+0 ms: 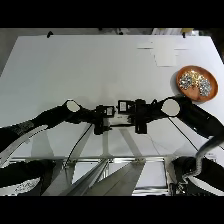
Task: Fold the box and place the chain.
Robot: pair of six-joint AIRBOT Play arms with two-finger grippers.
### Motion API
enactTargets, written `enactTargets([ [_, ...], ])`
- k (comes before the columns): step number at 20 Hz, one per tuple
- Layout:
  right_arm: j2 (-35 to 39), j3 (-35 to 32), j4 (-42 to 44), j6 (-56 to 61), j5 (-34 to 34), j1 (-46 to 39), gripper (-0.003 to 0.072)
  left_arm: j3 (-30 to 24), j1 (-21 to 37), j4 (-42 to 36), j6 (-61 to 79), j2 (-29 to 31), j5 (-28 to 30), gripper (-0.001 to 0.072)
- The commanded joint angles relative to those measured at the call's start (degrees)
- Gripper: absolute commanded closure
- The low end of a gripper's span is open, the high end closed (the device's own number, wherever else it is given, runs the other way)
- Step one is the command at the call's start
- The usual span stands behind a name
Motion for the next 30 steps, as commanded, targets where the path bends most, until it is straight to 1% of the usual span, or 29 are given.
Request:
enactTargets([
  [1, -0.1, -1.0, 2.0, 0.0, 0.6, 0.0, 0.0562, 0.0, 0.0, 0.0, 0.0, 0.0, -0.1, 0.0499],
  [2, 0.0, -1.6, 2.0, 0.0, 0.7, 0.0, 0.056, 0.0, 0.0, 0.0, 0.0, 0.0, -0.1, 0.0499],
  [3, 0.0, -2.1, 2.0, 0.0, 0.9, 0.0, 0.0538, 0.0, 0.0, 0.0, 0.0, 0.0, -0.1, 0.0499],
  [4, 0.0, -2.6, 2.0, 0.0, 1.1, 0.0, 0.0489, 0.0, 0.0, 0.0, 0.0, 0.0, -0.1, 0.0499],
  [7, 0.3, -2.8, 2.7, 0.0, 2.1, 0.0, 0.048, 0.0, 0.0, 0.0, 0.0, 0.0, -0.1, 0.0499],
  [10, 2.3, -2.8, 4.8, -0.3, 1.4, 0.0, 0.0483, 0.0, 0.0, 0.0, 0.0, 0.0, -0.1, 0.0499],
  [11, 3.1, -2.8, 5.2, -0.3, 1.2, 0.0, 0.0488, 0.0, 0.0, 0.0, 0.0, 0.0, -0.1, 0.0499],
  [12, 3.5, -2.8, 5.2, -0.2, 1.1, 0.0, 0.0516, 0.0, 0.0, 0.0, 0.0, 0.0, -0.1, 0.0499],
  [14, 3.5, -2.8, 5.2, -0.2, 1.4, 0.0, 0.0533, 0.0, 0.0, 0.0, 0.0, 0.0, -0.1, 0.0499],
  [15, 3.3, -2.8, 5.3, -0.2, 1.3, 0.0, 0.0593, 0.0, 0.0, 0.0, 0.0, 0.0, -0.1, 0.0499],
  [16, 2.9, -2.8, 5.5, -0.2, 1.3, 0.0, 0.067, 0.0, 0.0, 0.0, 0.0, 0.0, -0.1, 0.0499],
  [21, -1.0, -2.8, 6.7, 0.0, 1.4, 0.0, 0.0669, 0.0, 0.0, 0.0, 0.0, 0.0, -0.1, 0.0499],
  [26, -1.0, -2.8, 6.6, 0.0, 1.3, 0.0, 0.0669, 0.0, 0.0, 0.0, 0.0, 0.0, -0.1, 0.0499],
  [29, 0.5, -2.8, 10.3, -0.8, 1.1, 0.0, 0.0669, 0.0, 0.0, 0.0, 0.0, 0.0, -0.1, 0.0499],
  [30, 1.4, -2.8, 11.1, -2.7, 0.7, 0.0, 0.0669, 0.0, 0.0, 0.0, 0.0, 0.0, -0.1, 0.0499],
])
